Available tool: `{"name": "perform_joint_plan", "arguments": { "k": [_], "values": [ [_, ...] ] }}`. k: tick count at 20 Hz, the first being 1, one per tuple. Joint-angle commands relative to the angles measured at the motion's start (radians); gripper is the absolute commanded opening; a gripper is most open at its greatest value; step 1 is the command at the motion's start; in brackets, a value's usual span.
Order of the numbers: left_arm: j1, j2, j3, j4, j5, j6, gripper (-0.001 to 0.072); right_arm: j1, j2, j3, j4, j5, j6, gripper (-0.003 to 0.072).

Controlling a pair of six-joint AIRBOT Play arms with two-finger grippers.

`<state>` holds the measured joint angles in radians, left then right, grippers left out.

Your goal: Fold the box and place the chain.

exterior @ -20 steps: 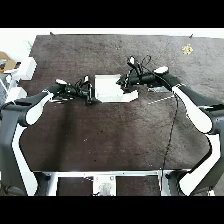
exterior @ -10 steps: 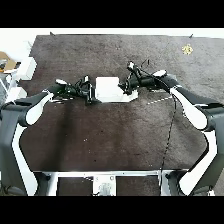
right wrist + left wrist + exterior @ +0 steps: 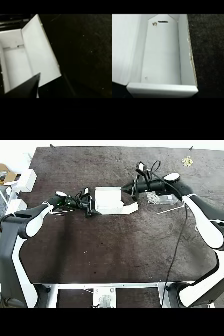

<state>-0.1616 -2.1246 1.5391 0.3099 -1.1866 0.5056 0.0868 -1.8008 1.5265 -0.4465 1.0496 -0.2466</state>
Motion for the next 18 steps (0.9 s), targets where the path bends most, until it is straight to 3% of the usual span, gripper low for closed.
{"name": "perform_joint_plan", "arguments": {
  "k": [1,3,6,7,8,12,14,16,17,18],
  "values": [
    [0.0,0.0,0.0,0.0,0.0,0.0,0.0243,-0.003,0.051,-0.003,-0.294,0.099,0.103,0.0466],
    [0.0,0.0,0.0,0.0,0.0,0.0,0.0243,0.008,0.042,-0.031,-0.413,0.073,0.109,0.0468],
    [0.0,0.0,0.0,0.0,0.0,0.0,0.0243,0.026,-0.008,-0.041,-0.418,0.039,0.103,0.047],
    [0.0,0.0,0.0,0.0,0.001,0.0,0.0243,0.037,-0.024,-0.041,-0.418,0.022,0.1,0.0584],
    [0.0,0.0,0.0,0.0,0.001,0.0,0.0243,0.05,-0.037,-0.041,-0.422,0.003,0.1,0.0626],
    [0.0,0.0,0.0,0.0,0.001,0.0,0.0243,0.095,-0.07,-0.04,-0.421,-0.05,0.083,0.0624],
    [0.0,0.0,0.0,0.0,0.0,0.0,0.0243,0.099,-0.072,-0.04,-0.415,-0.099,0.087,0.0498],
    [0.0,0.0,0.0,0.0,0.001,0.0,0.0243,0.099,-0.072,-0.04,-0.387,-0.132,0.086,0.0495],
    [0.0,0.0,0.0,0.0,0.0,0.0,0.0243,0.099,-0.072,-0.04,-0.374,-0.129,0.086,0.0402],
    [0.0,0.0,0.0,0.0,0.001,0.0,0.0243,0.099,-0.072,-0.04,-0.353,-0.109,0.086,0.0377]
  ]
}}
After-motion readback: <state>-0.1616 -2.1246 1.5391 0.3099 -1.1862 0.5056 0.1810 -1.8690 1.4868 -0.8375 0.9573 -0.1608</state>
